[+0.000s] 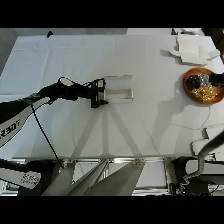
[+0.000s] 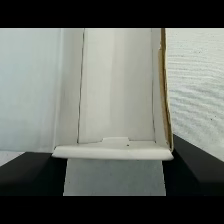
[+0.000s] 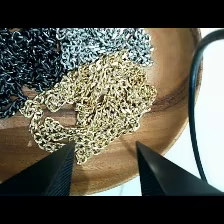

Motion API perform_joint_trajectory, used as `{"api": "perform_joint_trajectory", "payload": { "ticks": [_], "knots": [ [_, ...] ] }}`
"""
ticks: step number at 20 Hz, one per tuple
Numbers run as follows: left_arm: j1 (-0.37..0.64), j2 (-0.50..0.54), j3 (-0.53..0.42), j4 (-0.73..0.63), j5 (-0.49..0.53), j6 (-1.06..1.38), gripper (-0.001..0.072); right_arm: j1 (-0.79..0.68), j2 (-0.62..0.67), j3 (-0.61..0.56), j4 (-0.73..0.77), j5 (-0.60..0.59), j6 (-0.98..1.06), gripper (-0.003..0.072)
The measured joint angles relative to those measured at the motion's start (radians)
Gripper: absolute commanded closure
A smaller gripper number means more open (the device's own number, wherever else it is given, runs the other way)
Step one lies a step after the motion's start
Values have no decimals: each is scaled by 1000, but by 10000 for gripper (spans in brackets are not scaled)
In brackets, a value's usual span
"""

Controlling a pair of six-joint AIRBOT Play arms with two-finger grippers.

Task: Fold the box and place the chain.

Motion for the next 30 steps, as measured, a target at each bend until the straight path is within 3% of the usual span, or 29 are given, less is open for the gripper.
{"api": "perform_joint_trajectory", "payload": {
  "ticks": [7, 8, 10, 11, 17, 26, 27, 28, 29, 30],
  "knots": [
    [0, 0, 0, 0, 0, 0, 451, -19, -126, 0, 28, -64, -37, 259],
    [0, 0, 0, 0, 0, 0, 451, -20, -143, 0, 30, -72, -37, 345],
    [0, 0, 0, 0, 0, 0, 451, -21, -172, 0, 30, -79, -38, 635],
    [0, 0, 0, 0, 0, 0, 451, -22, -182, 1, 30, -80, -36, 673],
    [0, 0, 0, 0, 0, 0, 451, -23, -182, 8, 30, -67, -37, 675],
    [0, 0, 0, 0, 0, 0, 451, -23, 5, 14, 37, 79, -81, 673],
    [0, 0, 0, 0, 0, 0, 451, -23, 18, 14, 38, 100, -84, 626],
    [0, 0, 0, 0, 0, 0, 451, -23, 29, 14, 39, 120, -85, 374],
    [0, 0, 0, 0, 0, 0, 451, -23, 36, 14, 40, 135, -85, 257],
    [0, 0, 0, 0, 0, 0, 451, -23, 40, 14, 40, 144, -89, 256]
  ]
}}
